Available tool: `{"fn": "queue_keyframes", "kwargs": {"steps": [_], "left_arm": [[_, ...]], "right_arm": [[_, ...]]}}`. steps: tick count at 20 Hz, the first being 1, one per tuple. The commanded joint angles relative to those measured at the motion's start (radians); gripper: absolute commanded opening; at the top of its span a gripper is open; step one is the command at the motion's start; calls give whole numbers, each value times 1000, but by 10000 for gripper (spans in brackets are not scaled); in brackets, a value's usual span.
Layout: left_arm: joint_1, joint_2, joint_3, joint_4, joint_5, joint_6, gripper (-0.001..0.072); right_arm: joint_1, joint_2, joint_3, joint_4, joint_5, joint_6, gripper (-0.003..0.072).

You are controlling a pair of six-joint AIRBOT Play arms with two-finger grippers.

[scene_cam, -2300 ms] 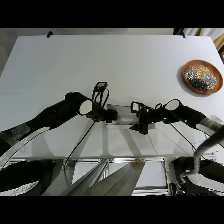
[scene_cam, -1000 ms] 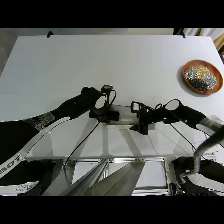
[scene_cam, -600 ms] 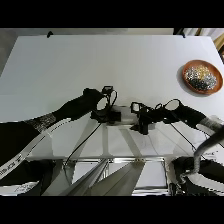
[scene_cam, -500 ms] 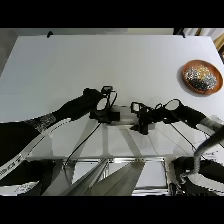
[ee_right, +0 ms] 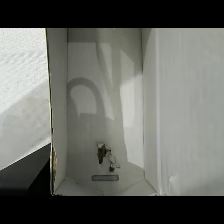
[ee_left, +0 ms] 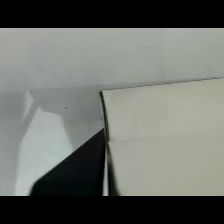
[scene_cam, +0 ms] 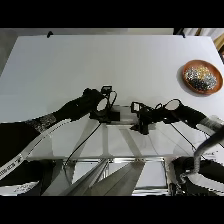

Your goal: Fold the box and place the chain.

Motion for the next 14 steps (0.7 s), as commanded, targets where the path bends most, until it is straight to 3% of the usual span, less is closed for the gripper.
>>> {"fn": "queue_keyframes", "kwargs": {"steps": [1,2,6,13,14], "left_arm": [[1,11,1,1,-3,-8,241],[3,21,1,1,-3,9,301],[28,59,1,-16,-29,160,299],[125,201,0,-57,-167,510,304],[153,231,0,-59,-188,609,399]], "right_arm": [[1,0,0,1,1,1,402],[1,0,0,1,1,1,402],[1,0,0,1,1,1,402],[1,0,0,1,1,1,402],[1,0,0,1,1,1,402]]}}
